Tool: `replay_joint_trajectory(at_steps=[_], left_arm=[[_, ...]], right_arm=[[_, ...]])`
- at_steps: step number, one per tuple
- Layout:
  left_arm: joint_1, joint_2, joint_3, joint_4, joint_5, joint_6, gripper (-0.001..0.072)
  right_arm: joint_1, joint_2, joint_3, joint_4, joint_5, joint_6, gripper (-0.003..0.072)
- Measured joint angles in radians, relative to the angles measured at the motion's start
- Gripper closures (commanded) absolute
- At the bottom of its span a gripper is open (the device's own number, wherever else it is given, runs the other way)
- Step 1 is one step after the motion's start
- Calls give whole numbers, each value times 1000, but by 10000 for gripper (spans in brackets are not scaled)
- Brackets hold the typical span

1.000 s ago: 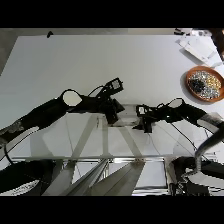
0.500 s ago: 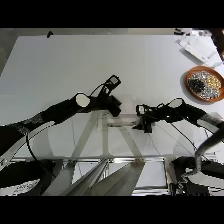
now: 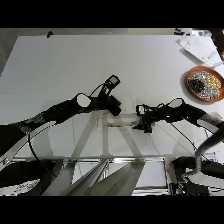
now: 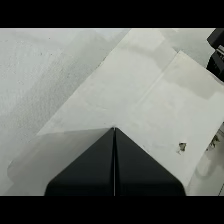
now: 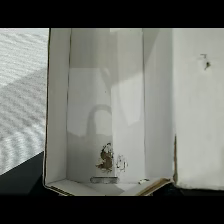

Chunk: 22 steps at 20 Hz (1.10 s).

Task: Fold the box and place the chain.

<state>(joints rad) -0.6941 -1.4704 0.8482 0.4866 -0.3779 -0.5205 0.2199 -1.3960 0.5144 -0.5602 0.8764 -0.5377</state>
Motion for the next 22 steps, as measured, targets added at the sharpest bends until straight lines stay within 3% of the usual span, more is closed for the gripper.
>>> replay_joint_trajectory(at_steps=[7, 10, 11, 14, 16, 22], left_arm=[[0, 5, 0, 2, 7, -4, 684], [2, 39, 0, 6, 24, -3, 461], [1, 57, 0, 11, 22, -3, 427], [1, 124, 0, 60, -21, -2, 435], [6, 175, 0, 122, -85, -2, 436], [66, 327, 0, 330, -404, -69, 439]], right_arm=[[0, 0, 0, -1, 0, 0, 346], [0, 0, 0, -3, 0, -3, 346], [0, 0, 0, -3, 0, -3, 346], [0, 0, 0, -3, 1, -3, 346], [0, 0, 1, -3, 1, -3, 346], [0, 0, 1, -3, 1, -3, 346]])
